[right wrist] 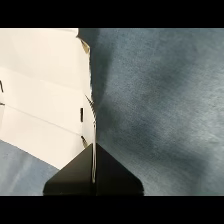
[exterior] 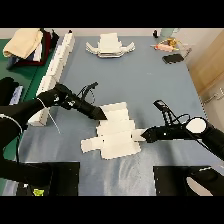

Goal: Fold the box.

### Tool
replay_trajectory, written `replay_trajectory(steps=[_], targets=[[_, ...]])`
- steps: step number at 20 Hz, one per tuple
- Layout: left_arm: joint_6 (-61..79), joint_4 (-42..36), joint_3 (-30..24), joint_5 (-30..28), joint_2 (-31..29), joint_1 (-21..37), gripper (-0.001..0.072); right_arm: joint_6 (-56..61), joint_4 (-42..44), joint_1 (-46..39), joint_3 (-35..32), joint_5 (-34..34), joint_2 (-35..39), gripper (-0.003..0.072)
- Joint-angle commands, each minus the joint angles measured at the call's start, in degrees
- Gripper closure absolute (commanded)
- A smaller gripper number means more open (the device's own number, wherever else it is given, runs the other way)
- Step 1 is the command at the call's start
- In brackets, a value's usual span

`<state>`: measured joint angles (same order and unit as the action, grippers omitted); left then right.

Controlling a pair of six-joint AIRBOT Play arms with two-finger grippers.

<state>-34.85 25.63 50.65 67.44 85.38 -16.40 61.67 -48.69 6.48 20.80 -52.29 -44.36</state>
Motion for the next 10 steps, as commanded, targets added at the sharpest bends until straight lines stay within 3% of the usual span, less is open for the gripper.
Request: replay_trajectory(steps=[1,2,7,9,10], targets=[[3.13,-0.76,0.0,0.7,0.94,-0.48,0.0608,0.02,-0.35,0.04,-0.04,0.31,0.02,0.0683],[3.93,-0.76,0.0,1.64,0.94,-0.42,0.0652,0.02,-0.55,0.04,-0.04,0.33,0.02,0.0683],[5.77,-0.81,0.0,4.96,0.94,-0.42,0.0691,0.02,-1.66,0.04,-0.04,0.79,0.04,0.0681],[5.7,-1.75,0.0,5.2,0.94,-0.42,0.069,0.0,-2.03,0.04,-0.04,1.42,0.04,0.0579],[5.4,-2.73,0.0,5.29,0.94,-0.42,0.069,0.0,-2.64,0.04,-0.04,2.05,0.04,0.0575]])
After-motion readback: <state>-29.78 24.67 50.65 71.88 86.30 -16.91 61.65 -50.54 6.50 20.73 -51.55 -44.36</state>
